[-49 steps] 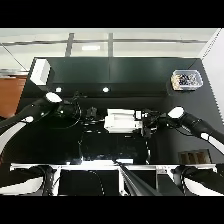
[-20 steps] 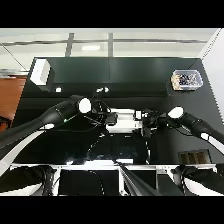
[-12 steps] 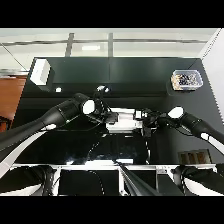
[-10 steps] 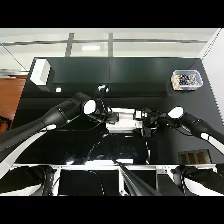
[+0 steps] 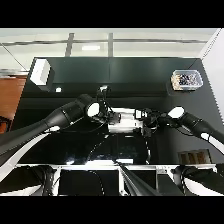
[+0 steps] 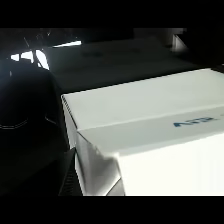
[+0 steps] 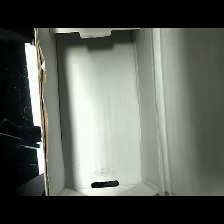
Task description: Fold the box and place the chain.
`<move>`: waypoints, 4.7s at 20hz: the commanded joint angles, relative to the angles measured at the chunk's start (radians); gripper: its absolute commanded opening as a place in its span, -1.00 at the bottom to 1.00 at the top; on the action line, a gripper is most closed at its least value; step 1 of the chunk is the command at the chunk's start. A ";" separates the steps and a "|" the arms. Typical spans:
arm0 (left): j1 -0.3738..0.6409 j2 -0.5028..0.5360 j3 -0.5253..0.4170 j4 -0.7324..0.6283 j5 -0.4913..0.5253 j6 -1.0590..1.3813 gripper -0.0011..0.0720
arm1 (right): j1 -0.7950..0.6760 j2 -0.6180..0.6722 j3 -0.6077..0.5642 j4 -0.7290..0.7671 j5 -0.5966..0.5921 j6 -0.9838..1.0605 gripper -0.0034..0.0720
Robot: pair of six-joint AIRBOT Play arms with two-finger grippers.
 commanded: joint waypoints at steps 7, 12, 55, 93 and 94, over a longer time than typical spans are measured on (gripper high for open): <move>-0.029 -0.164 0.162 0.144 -0.182 -0.069 -0.06 | 0.001 0.000 -0.001 0.002 0.000 0.000 0.19; -0.032 -0.237 0.232 0.194 -0.282 -0.132 -0.06 | 0.001 0.000 -0.001 0.002 0.000 0.000 0.19; -0.031 -0.241 0.261 0.161 -0.271 -0.201 -0.90 | -0.036 0.129 0.000 -0.111 0.060 0.108 -0.26; -0.031 -0.241 0.261 0.161 -0.279 -0.201 -0.90 | -0.544 0.034 -0.009 -0.205 0.397 1.533 -0.88; -0.031 -0.241 0.261 0.161 -0.279 -0.201 -0.90 | -0.509 -0.003 -0.008 -0.119 0.399 1.476 -0.88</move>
